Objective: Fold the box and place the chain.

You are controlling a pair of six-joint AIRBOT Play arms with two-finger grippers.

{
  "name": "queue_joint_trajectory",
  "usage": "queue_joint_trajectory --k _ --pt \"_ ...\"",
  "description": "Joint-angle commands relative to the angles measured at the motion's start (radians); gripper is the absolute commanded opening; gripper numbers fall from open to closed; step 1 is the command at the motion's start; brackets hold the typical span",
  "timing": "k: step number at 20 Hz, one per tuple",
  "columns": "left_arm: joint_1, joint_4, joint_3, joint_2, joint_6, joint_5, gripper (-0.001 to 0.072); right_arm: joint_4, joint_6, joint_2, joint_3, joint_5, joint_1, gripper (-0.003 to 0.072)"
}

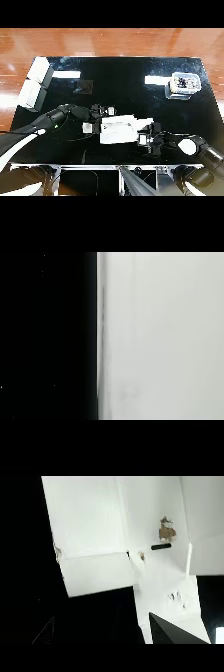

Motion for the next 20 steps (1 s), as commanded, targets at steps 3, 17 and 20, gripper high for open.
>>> queue_joint_trajectory --k 3,17,20 --pt "0.000 0.002 0.000 -0.001 0.000 0.005 0.0019 0.007 -0.079 -0.060 -0.001 -0.103 0.045 0.0702" --pt "0.000 0.005 0.000 -0.001 0.000 0.024 0.0019 0.208 -0.264 -0.135 0.000 -0.174 0.049 0.0702" --pt "0.000 0.005 0.000 0.000 0.000 0.030 0.0019 0.310 -0.345 -0.135 0.000 -0.176 0.049 0.0701"
